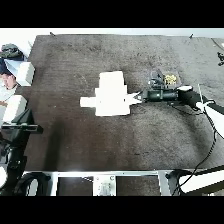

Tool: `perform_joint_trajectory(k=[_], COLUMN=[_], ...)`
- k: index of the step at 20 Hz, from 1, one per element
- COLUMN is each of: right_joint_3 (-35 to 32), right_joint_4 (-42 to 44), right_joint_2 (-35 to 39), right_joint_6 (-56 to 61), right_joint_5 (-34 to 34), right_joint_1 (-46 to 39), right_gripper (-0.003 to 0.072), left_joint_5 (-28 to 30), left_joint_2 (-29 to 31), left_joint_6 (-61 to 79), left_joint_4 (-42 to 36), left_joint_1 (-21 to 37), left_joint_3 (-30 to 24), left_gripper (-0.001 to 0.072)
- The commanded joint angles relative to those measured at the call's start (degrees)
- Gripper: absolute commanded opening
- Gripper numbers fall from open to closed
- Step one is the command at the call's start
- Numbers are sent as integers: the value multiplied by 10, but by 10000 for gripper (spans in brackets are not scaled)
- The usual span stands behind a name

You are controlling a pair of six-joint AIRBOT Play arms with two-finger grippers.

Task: Fold the box and place the chain.

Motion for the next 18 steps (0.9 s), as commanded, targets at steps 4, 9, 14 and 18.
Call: perform_joint_trajectory(k=[4, 9, 14, 18], right_joint_3=[-1, -2, -2, -2], right_joint_4=[-30, -49, -49, -48], right_joint_2=[-1, 0, 0, 0], right_joint_6=[26, 26, 0, -46], right_joint_5=[-120, -120, -116, -108], right_joint_1=[59, 48, 50, 52], right_gripper=[11, 11, 11, 11], left_joint_5=[-159, -151, -210, -272], left_joint_2=[-1, -20, -205, -404], left_joint_6=[73, 72, 72, 73], left_joint_4=[-3, -2, -5, -5], left_joint_1=[0, 0, 0, 0], left_joint_3=[22, 85, 156, 266], left_gripper=[627, 627, 627, 627])
